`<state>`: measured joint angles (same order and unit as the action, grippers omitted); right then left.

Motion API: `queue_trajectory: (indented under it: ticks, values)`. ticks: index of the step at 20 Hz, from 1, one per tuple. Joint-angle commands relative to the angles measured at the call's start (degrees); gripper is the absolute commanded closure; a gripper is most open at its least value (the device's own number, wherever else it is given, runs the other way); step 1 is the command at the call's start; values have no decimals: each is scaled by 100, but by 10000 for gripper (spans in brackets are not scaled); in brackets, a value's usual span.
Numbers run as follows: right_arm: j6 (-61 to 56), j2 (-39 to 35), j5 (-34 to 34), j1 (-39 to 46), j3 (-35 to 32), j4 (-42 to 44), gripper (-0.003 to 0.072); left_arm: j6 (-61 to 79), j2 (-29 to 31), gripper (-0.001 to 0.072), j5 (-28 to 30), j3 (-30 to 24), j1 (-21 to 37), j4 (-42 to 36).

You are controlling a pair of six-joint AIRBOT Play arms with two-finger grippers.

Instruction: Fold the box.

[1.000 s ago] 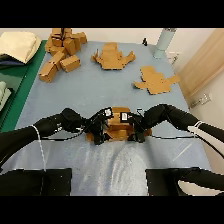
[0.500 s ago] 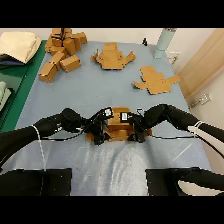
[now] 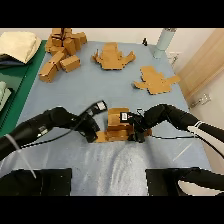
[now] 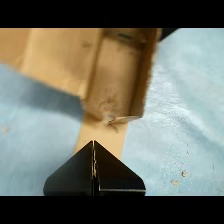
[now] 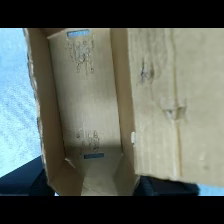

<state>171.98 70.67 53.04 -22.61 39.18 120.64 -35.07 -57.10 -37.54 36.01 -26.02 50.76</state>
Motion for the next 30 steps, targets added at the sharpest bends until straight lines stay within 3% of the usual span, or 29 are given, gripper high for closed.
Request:
queue_trajectory:
  ticks: [1, 4, 7, 11, 16, 19, 22, 29, 30]
  values:
    - [2, 2, 0, 0, 4, 0, 88, -3729, 772, 697, -490, -68, 448, 1709]
    - [2, 2, 0, 0, 4, 0, 89, -4885, 922, 696, -852, -555, 1182, 1759]
    - [0, 2, 0, 0, 4, 0, 89, -4426, 769, 696, -822, -940, 1502, 811]
    - [0, 2, 0, 0, 4, 0, 88, -3644, 297, 696, -726, -1012, 1342, -623]
    - [2, 2, 0, 0, 4, 0, 89, -3174, -442, 696, -210, -1012, 857, -1368]
    - [2, 2, 0, 0, 4, 0, 88, -2680, -503, 696, -13, -1008, 573, -2094]
    - [0, 2, 0, 0, 2, 0, 88, -2684, -503, 696, 94, -973, 378, -2124]
    - [2, 2, 0, 0, 2, 0, 89, -2686, -485, 688, -304, -540, 363, -2227]
    - [2, 2, 0, 0, 4, 0, 88, -2688, -485, 463, -293, -487, 363, -2227]
